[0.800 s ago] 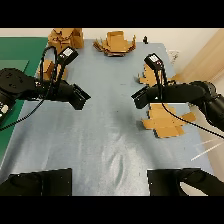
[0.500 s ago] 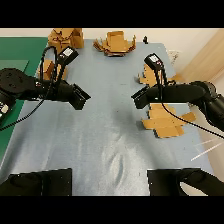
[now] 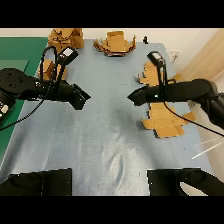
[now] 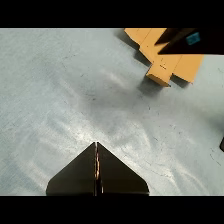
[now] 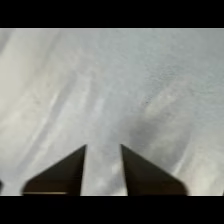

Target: Fold the box.

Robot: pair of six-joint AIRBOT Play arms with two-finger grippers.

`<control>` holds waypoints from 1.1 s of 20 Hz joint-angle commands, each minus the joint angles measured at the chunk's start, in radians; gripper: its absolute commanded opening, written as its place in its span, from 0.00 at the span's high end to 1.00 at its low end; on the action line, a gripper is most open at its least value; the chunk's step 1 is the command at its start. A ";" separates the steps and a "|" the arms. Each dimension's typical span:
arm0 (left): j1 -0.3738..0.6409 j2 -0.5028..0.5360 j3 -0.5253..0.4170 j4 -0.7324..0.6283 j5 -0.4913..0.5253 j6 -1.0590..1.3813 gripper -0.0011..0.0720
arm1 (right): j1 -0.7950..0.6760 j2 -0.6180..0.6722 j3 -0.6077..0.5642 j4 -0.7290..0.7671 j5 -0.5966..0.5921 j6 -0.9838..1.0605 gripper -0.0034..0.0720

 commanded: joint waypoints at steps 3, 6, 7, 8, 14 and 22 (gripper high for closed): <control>0.000 0.000 0.000 -0.004 0.001 0.000 0.97 | -0.318 0.001 0.324 -0.097 -0.483 0.180 0.42; 0.001 0.000 0.000 -0.002 0.008 0.000 0.96 | -0.713 -0.008 0.380 -0.109 -0.581 -0.018 0.51; 0.002 0.000 0.000 -0.003 0.010 0.000 0.97 | -0.833 -0.029 0.368 -0.130 -0.575 -0.045 0.51; 0.001 0.000 0.000 -0.004 0.008 -0.012 0.97 | -0.933 -0.062 0.351 -0.145 -0.555 -0.054 0.51; -0.004 -0.002 0.000 -0.002 0.017 -0.010 0.97 | -1.181 -0.401 0.283 -0.103 -0.608 -0.456 0.32; -0.004 -0.001 0.000 0.000 0.006 -0.010 0.97 | -1.173 -0.672 0.286 -0.096 -0.551 -0.703 0.32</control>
